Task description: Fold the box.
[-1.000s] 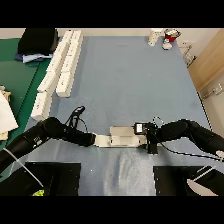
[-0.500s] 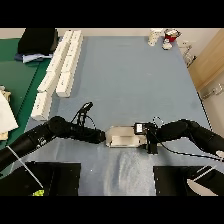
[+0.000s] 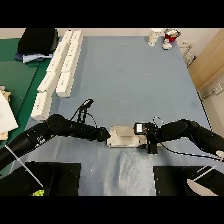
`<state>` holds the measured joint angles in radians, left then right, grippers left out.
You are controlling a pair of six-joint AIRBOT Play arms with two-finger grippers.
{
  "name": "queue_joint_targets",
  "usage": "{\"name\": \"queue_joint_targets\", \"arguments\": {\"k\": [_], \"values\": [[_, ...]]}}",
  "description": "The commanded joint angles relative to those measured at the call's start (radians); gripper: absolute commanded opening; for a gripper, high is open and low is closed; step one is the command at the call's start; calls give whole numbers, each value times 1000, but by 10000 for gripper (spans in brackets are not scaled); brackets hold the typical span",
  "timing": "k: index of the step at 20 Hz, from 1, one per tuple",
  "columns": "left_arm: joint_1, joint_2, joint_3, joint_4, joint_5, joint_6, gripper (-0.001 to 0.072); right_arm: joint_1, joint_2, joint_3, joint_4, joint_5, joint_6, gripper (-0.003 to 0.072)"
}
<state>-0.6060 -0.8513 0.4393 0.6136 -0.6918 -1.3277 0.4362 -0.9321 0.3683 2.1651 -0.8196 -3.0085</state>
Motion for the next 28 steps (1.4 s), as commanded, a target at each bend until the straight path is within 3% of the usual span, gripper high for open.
{"name": "queue_joint_targets", "arguments": {"k": [1,4,10,16,23,28], "values": [[-17,-20,-2,-38,31,3,413,0,1,1,0,0,0,520],[-80,-71,39,8,31,-30,414,0,1,1,0,0,0,520],[-219,-177,208,480,-44,-571,414,0,1,1,0,0,0,520],[-352,-314,381,717,-183,-918,413,0,1,1,0,0,0,520],[-472,-502,589,883,-393,-1153,413,0,1,1,0,0,0,520],[-486,-558,629,910,-442,-1213,411,0,1,1,0,0,0,520]]}}
